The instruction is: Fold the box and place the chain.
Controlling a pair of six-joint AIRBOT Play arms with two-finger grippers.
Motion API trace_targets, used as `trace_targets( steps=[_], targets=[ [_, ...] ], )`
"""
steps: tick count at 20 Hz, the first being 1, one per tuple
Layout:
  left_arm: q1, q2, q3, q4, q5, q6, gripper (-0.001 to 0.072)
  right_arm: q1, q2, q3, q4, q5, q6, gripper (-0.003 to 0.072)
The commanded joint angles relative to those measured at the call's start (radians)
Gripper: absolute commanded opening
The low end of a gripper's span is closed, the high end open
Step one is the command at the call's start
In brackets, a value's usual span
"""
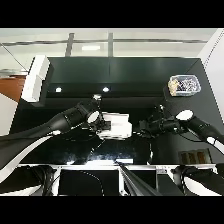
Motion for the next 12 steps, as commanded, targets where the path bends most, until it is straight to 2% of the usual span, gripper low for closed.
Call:
trace_targets(
  steps=[1,12],
  targets=[
    [0.001,0.000,0.000,0.000,-0.004,0.000,0.0027,0.022,-0.007,0.060,-0.008,0.090,-0.045,0.0615],
    [0.001,0.000,0.000,-0.003,-0.006,0.000,0.0027,0.022,-0.006,0.072,-0.009,0.095,-0.045,0.0605]
  ],
)
